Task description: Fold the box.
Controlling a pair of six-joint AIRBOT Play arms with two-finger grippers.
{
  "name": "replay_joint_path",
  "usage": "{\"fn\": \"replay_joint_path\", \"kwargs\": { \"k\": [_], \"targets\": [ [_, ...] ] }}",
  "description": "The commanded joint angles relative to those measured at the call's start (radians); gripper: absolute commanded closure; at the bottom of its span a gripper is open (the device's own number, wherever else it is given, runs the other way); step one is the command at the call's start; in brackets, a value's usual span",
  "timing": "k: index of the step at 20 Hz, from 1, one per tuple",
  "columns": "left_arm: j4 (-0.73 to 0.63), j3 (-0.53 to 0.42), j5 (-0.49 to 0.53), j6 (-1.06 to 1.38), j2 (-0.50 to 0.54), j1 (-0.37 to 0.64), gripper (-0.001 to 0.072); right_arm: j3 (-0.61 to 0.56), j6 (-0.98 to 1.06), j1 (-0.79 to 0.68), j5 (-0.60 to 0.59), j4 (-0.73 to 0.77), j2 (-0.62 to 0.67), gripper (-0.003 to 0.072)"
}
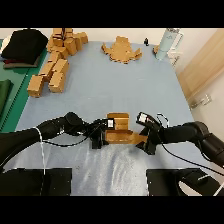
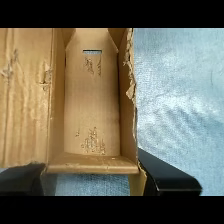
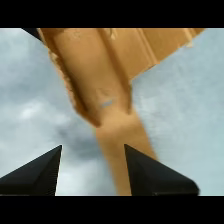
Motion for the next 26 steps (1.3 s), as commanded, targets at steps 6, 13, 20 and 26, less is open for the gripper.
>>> {"fn": "replay_joint_path", "kwargs": {
  "k": [6,13,20,26],
  "targets": [
    [0.000,0.001,0.000,0.000,0.000,0.000,0.0260,-0.050,-0.497,0.012,0.291,0.153,-0.126,0.0103],
    [0.000,0.001,0.000,0.000,0.000,0.000,0.0260,-0.050,-0.497,0.137,0.362,0.150,-0.143,0.0488],
    [0.000,0.001,0.000,0.000,0.000,0.000,0.0260,-0.050,-0.497,0.206,0.415,0.150,-0.176,0.0511],
    [0.000,0.001,0.000,0.000,0.000,0.000,0.0260,-0.050,-0.496,0.214,0.426,0.162,-0.193,0.0081]
  ]
}}
